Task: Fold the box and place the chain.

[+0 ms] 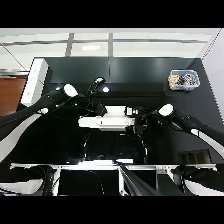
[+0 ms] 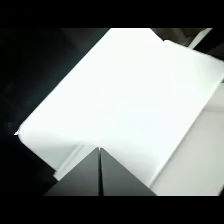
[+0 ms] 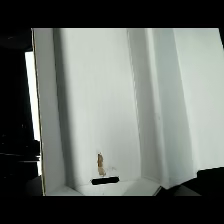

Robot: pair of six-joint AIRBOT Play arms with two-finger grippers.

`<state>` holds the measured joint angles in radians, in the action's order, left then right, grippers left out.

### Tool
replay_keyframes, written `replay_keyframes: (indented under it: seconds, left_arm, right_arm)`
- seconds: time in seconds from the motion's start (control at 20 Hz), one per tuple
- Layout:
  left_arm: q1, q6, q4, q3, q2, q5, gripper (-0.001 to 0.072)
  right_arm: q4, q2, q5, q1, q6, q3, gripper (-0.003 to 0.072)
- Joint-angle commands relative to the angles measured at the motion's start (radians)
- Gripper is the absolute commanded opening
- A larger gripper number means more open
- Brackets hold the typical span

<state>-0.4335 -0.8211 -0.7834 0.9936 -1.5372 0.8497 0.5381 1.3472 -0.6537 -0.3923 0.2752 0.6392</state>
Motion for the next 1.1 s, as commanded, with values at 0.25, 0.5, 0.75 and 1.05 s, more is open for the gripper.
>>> replay_keyframes:
  seconds: [0.25, 0.5, 0.75, 1.05]
  left_arm:
    - [0.108, -0.019, -0.023, 0.035, 0.069, 0.034, 0.0023]
    - [0.275, 0.025, -0.018, -0.058, 0.277, 0.193, 0.0023]
    - [0.287, 0.520, 0.208, -0.379, 0.492, 0.195, 0.0032]
    - [0.208, 0.923, 0.084, -0.422, 0.417, -0.012, 0.0710]
  right_arm:
    - [-0.002, 0.001, 0.004, -0.001, -0.002, 0.000, 0.0127]
    - [-0.002, 0.001, 0.004, -0.001, -0.002, 0.000, 0.0128]
    - [-0.002, 0.001, 0.004, -0.001, -0.002, 0.000, 0.0128]
    - [-0.002, 0.001, 0.004, -0.001, -0.002, 0.000, 0.0127]
